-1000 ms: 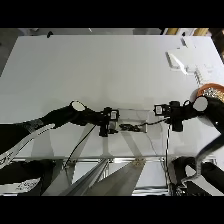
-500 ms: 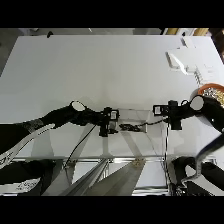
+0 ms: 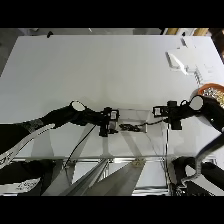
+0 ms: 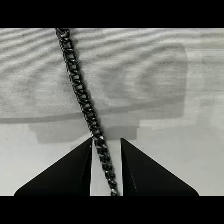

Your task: Fold the box and place the chain.

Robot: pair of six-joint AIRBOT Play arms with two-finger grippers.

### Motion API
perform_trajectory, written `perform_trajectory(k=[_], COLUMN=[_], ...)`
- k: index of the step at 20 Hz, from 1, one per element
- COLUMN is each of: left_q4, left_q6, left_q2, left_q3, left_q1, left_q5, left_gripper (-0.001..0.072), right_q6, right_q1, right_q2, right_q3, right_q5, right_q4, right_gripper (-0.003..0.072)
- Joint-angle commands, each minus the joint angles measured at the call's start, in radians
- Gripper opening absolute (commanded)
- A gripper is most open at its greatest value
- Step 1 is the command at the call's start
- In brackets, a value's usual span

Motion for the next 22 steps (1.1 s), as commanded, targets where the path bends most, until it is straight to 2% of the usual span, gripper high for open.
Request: perform_trajectory(k=[1, 6, 7, 8, 11, 14, 17, 20, 22], left_q4=[0.000, 0.000, 0.000, 0.000, 0.000, 0.000, 0.000, 0.000, 0.000], left_q6=[0.000, 0.000, 0.000, 0.000, 0.000, 0.000, 0.000, 0.000, 0.000], left_q2=[0.000, 0.000, 0.000, 0.000, 0.000, 0.000, 0.000, 0.000, 0.000], left_q3=[0.001, 0.001, 0.001, 0.001, 0.001, 0.001, 0.001, 0.001, 0.001], left_q1=[-0.001, -0.001, -0.001, -0.001, -0.001, -0.001, -0.001, 0.000, 0.000], left_q5=[0.000, 0.000, 0.000, 0.000, 0.000, 0.000, 0.000, 0.000, 0.000], left_gripper=[0.0321, 0.0321, 0.0321, 0.0321, 0.0321, 0.0321, 0.0321, 0.0321, 0.0321], right_q6=[-0.003, -0.003, -0.003, -0.002, 0.009, 0.037, 0.043, 0.079, 0.141], right_q1=[-0.001, -0.001, -0.001, -0.001, -0.001, 0.002, 0.005, 0.074, 0.152], right_q2=[-0.023, -0.036, -0.037, -0.037, -0.003, 0.114, 0.267, 0.396, 0.452], right_q3=[-0.001, -0.001, -0.001, -0.001, -0.001, -0.001, -0.001, -0.001, -0.001], right_q5=[-0.001, -0.003, -0.003, -0.001, 0.047, 0.086, 0.161, 0.234, 0.242], right_q4=[0.002, 0.001, 0.001, 0.001, 0.001, 0.024, 0.118, 0.154, 0.156], right_gripper=[0.0178, 0.0160, 0.0137, 0.0024, 0.0020, 0.0020, 0.0020, 0.0020, 0.0020])
